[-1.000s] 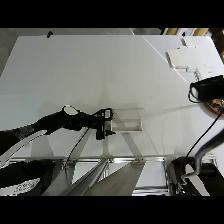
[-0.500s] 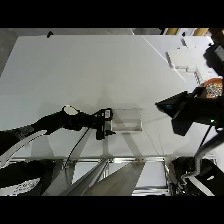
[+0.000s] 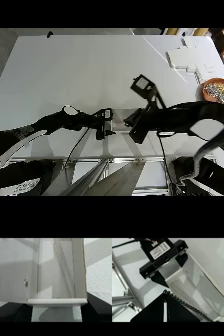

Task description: Fold the box and place the chain.

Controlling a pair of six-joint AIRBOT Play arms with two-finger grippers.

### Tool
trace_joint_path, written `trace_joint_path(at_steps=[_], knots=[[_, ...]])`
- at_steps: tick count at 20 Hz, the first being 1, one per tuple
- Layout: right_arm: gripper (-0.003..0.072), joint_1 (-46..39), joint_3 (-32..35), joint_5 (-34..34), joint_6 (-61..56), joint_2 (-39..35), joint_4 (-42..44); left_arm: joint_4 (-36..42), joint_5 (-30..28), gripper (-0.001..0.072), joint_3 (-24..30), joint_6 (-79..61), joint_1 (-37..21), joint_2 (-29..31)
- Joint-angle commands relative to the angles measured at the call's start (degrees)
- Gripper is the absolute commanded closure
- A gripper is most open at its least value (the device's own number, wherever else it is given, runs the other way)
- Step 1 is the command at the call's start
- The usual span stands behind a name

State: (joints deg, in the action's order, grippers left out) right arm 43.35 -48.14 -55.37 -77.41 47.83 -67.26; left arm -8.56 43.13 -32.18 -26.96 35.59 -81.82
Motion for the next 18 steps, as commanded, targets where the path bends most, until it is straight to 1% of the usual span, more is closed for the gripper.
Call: trace_joint_path(at_steps=[1, 4, 7, 9, 10, 11, 13, 15, 16, 17, 18], knots=[[0.0672, 2.1, 0.9, 2.6, -0.2, 5.5, -1.5, 0.0, 0.0, 0.0499, 0.0, 0.0, 0.0, 0.0], [0.0672, 2.1, 1.0, 2.5, -3.3, 8.0, -4.2, 0.0, 0.0, 0.0499, 0.0, 0.0, 0.0, 0.0], [0.0667, 2.1, 1.6, 2.1, -3.5, 10.2, -5.1, 0.0, 0.0, 0.0499, 0.0, 0.0, 0.0, 0.0], [0.0508, 2.1, 1.7, 1.8, -3.5, 11.0, -5.2, 0.0, 0.0, 0.0499, 0.0, 0.0, 0.0, 0.0], [0.0486, 2.0, 1.6, 1.8, -3.5, 11.0, -5.7, 0.0, 0.0, 0.0499, 0.0, 0.0, 0.0, 0.0], [0.0486, 1.9, 1.6, 1.4, -3.3, 10.6, -6.0, 0.0, 0.0, 0.0499, 0.0, 0.0, 0.0, 0.0], [0.0485, 0.0, 0.8, -2.4, -2.2, 8.7, -5.9, 0.0, 0.0, 0.0499, 0.0, 0.0, 0.0, 0.0], [0.0488, -4.9, 0.4, -6.8, 4.4, 4.6, -5.8, 0.0, 0.0, 0.0499, 0.0, 0.0, 0.0, 0.0], [0.0492, -8.7, 0.4, -9.6, 9.4, 2.3, -5.9, 0.0, 0.0, 0.0499, 0.0, 0.0, 0.0, 0.0], [0.0523, -12.8, 0.5, -12.5, 14.9, 0.4, -6.2, 0.0, 0.0, 0.0499, 0.0, 0.0, 0.0, 0.0], [0.0526, -17.6, 0.5, -16.0, 22.8, -0.9, -6.2, 0.0, 0.0, 0.0499, 0.0, 0.0, 0.0, 0.0]])
